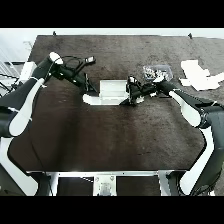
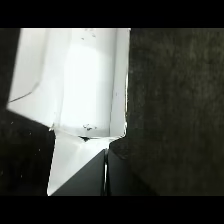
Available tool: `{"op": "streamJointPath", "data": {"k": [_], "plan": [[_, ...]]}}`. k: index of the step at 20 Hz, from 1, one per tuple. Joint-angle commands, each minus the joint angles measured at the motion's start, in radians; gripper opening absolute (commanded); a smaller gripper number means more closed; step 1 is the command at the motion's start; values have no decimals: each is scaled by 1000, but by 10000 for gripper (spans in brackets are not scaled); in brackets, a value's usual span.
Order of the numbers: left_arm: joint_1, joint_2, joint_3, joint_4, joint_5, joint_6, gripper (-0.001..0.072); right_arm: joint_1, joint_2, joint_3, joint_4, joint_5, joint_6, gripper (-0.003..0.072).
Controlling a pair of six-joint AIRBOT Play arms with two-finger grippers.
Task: Fold the box and place the chain.
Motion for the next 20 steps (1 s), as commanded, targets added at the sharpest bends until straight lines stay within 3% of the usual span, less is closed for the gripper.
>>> {"op": "streamJointPath", "data": {"k": [1,7,12,15,20], "plan": [[26,86,-48,-4,98,-288,11,0,0,0,0,0,0,589],[55,342,-331,3,331,-586,12,0,0,0,0,0,0,589],[88,365,-425,-28,293,-719,14,0,0,0,0,0,0,589],[134,359,-429,-110,298,-743,14,0,0,0,0,0,0,589],[246,359,-432,-163,203,-746,15,0,0,0,0,0,0,589]]}}
